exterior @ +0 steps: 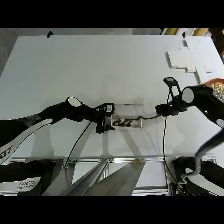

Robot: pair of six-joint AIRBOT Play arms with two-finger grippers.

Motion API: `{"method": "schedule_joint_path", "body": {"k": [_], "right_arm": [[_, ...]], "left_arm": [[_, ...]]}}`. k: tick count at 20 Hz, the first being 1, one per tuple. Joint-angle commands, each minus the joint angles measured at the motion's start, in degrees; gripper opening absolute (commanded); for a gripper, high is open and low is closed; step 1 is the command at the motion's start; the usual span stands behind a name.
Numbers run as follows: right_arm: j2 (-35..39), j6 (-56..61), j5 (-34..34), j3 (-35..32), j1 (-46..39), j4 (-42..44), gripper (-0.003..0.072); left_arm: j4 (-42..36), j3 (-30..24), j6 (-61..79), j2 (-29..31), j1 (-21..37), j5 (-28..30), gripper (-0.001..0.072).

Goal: Fold the box and place the chain.

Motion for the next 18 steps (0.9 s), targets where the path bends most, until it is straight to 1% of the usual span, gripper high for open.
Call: {"method": "schedule_joint_path", "body": {"k": [1, 6, 11, 12, 13, 14, 18], "right_arm": [[-2.75, 1.38, -0.83, -0.07, -0.09, -0.70, 0.0196], [-2.84, 1.70, -3.85, -0.07, -0.09, -0.70, 0.0195], [-2.99, 2.47, -3.87, -0.07, -0.09, -0.74, 0.0198], [-3.37, 2.58, -3.85, -0.07, -0.09, -0.70, 0.0225], [-3.89, 2.58, -3.67, -0.07, -0.09, -0.70, 0.0287], [-4.52, 2.56, -3.43, -0.07, -0.09, -0.70, 0.0297], [-5.55, 2.56, -3.48, -0.07, -0.09, -0.70, 0.0296]], "left_arm": [[0.00, 0.00, 0.00, 0.02, 0.02, 0.02, 0.0036], [0.00, 0.00, 0.00, 0.02, 0.02, 0.02, 0.0036], [0.00, 0.00, 0.00, 0.02, 0.02, 0.02, 0.0036], [0.00, 0.00, 0.00, 0.02, 0.02, 0.02, 0.0036], [0.00, 0.00, 0.00, 0.02, 0.02, 0.00, 0.0036], [0.00, 0.00, 0.00, 0.02, 0.02, 0.00, 0.0036], [0.00, 0.00, 0.00, 0.02, 0.02, 0.02, 0.0036]]}}
